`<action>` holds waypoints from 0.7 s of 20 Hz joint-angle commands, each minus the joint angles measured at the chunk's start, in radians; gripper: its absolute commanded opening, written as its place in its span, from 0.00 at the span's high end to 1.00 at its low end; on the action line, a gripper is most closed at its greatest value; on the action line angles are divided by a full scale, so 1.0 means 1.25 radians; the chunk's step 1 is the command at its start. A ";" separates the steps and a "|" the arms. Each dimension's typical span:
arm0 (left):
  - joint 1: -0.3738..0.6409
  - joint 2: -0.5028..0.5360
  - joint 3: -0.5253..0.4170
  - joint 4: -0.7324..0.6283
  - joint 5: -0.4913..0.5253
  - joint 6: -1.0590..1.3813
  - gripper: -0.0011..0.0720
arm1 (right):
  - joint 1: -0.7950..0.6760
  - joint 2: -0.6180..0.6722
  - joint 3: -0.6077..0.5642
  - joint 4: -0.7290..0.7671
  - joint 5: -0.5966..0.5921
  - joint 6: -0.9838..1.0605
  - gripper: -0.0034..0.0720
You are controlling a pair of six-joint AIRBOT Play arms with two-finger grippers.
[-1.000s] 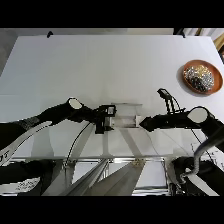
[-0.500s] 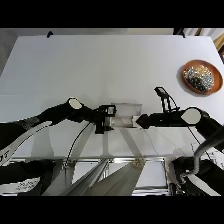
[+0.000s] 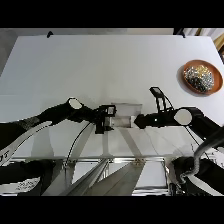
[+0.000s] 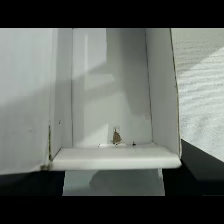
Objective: Fold the box and place the chain.
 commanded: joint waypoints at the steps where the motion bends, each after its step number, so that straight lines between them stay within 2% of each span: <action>1: 0.000 0.000 0.000 0.000 0.000 0.000 0.64 | 0.040 -0.043 0.032 -0.046 -0.001 0.059 0.33; 7: 0.000 0.000 0.000 0.000 0.000 0.000 0.64 | 0.091 -0.132 0.104 -0.167 0.051 0.184 0.33; 14: 0.000 0.000 0.000 0.000 0.001 0.000 0.64 | 0.106 -0.182 0.129 -0.223 0.087 0.294 0.33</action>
